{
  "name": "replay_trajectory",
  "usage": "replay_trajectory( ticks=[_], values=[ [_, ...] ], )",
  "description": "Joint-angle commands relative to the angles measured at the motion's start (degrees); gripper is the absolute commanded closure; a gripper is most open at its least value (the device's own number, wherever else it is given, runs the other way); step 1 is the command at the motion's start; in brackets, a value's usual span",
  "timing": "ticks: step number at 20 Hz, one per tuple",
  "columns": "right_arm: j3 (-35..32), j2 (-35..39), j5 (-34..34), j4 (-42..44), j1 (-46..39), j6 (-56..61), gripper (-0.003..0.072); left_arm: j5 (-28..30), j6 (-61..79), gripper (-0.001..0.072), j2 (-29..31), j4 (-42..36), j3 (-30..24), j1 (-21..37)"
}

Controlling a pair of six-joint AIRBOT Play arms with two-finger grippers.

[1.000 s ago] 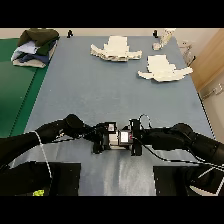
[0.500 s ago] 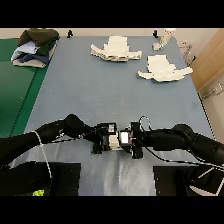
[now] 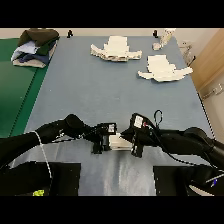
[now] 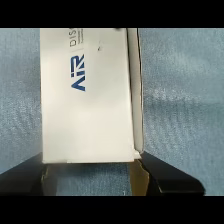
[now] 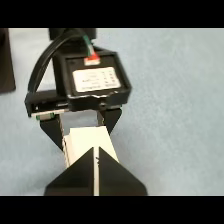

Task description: Fold the box.

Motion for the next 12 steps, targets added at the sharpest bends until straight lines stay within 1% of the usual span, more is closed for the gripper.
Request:
replay_trajectory(
  ticks=[1, 2, 4, 5, 6, 9, 12],
  values=[
    [-5.7, 2.9, 10.2, 7.0, 0.1, 8.3, 0.0669, 0.1, 0.0, 0.0207, 0.0, 0.0, 0.0, 0.0],
    [-8.2, 3.0, 14.6, 7.8, 1.5, 8.7, 0.0681, 0.1, 0.0, 0.0206, 0.0, 0.0, 0.0, 0.0],
    [-12.0, 2.7, 22.5, 7.7, 5.0, 11.9, 0.0681, 0.1, 0.0, 0.0206, 0.0, 0.0, 0.0, 0.0],
    [-13.3, 2.3, 25.0, 7.7, 6.6, 13.2, 0.0681, 0.1, 0.0, 0.0207, 0.0, 0.0, 0.0, 0.0],
    [-14.0, 1.6, 26.2, 7.5, 7.9, 14.8, 0.0681, 0.0, 0.0, 0.0207, 0.0, 0.0, 0.0, 0.0],
    [-14.9, -0.6, 26.4, 7.5, 10.1, 16.0, 0.0681, 0.0, 0.0, 0.0206, 0.0, 0.0, 0.0, 0.0],
    [-15.0, -3.7, 26.2, 7.5, 10.4, 16.3, 0.0681, 0.0, 0.0, 0.0206, 0.0, 0.0, 0.0, 0.0]
  ],
)
